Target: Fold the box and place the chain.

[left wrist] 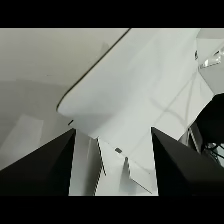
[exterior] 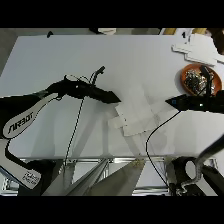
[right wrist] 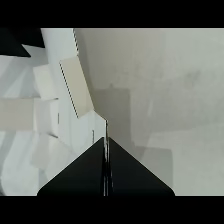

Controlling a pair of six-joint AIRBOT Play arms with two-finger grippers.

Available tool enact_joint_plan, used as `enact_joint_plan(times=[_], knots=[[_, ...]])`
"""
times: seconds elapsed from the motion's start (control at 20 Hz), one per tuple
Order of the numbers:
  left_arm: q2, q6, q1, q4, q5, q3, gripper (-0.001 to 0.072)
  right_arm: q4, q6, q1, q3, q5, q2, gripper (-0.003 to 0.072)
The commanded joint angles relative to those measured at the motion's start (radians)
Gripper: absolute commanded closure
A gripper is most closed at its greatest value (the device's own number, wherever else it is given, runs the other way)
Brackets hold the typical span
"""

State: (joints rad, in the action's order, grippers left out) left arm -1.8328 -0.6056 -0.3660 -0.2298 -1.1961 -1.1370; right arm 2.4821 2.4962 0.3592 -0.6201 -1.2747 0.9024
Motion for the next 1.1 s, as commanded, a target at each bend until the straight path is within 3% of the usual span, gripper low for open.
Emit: enact_joint_plan(times=[0.0, 0.5, 0.65, 0.75, 0.9, 1.0, 1.05], knots=[[-0.024, -0.067, -0.007, -0.077, -0.031, -0.029, 0.019, -0.001, 0.0, -0.001, 0.0, -0.004, -0.001, 0.0672], [-0.084, -0.046, -0.113, 0.018, -0.016, -0.109, 0.0214, -0.003, 0.0, -0.001, 0.0, -0.003, -0.001, 0.0672], [-0.084, -0.043, -0.101, -0.019, -0.038, -0.109, 0.0349, -0.006, 0.0, -0.001, 0.0, -0.004, -0.001, 0.0672], [-0.084, 0.009, -0.09, -0.033, -0.059, -0.109, 0.0501, -0.006, 0.0, 0.0, 0.0, -0.003, 0.0, 0.0672], [-0.083, 0.085, -0.075, -0.033, -0.077, -0.112, 0.067, -0.006, 0.0, -0.001, 0.0, -0.005, -0.001, 0.0671], [-0.078, 0.156, -0.07, -0.036, -0.077, -0.121, 0.0704, -0.006, 0.0, -0.001, 0.0, -0.008, -0.001, 0.0663], [-0.07, 0.203, -0.069, -0.055, -0.08, -0.131, 0.0705, -0.006, 0.0, 0.0, -0.003, -0.016, -0.001, 0.059]])
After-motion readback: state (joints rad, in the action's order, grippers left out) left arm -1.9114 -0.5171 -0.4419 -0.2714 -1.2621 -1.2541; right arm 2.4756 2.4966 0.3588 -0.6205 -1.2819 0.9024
